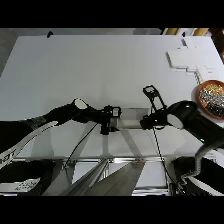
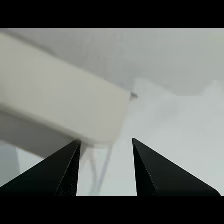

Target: Fold the box and place the chain.

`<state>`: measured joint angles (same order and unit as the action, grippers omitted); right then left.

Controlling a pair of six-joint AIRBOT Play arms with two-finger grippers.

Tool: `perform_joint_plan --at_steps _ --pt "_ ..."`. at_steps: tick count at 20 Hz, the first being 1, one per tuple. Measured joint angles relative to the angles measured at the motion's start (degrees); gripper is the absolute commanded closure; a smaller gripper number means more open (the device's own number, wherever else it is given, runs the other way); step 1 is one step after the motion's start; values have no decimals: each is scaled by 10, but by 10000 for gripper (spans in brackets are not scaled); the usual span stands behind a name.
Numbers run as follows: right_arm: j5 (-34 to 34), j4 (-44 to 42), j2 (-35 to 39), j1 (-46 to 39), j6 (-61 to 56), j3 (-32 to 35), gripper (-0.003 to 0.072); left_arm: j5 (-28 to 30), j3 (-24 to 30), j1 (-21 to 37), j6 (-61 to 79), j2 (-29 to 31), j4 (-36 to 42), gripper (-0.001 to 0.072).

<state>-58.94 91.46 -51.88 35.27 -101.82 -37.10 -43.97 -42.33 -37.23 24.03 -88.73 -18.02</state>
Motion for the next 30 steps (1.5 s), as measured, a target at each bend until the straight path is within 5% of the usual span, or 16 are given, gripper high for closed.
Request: perform_joint_plan --at_steps 4,9,14,16,20,30 --pt "-15 57 96 -28 29 0 329 0 0 0 0 0 0 501" --pt "1 100 130 -228 74 0 330 0 0 0 0 0 0 501" --pt "89 115 83 -441 98 0 371 -1 0 0 0 0 1 501" --pt "120 121 57 -494 100 0 434 -2 0 0 0 0 1 501" --pt "157 127 -2 -591 103 0 433 -3 0 0 0 0 1 501" --pt "240 123 -101 -699 152 0 450 -4 0 0 0 0 1 501"
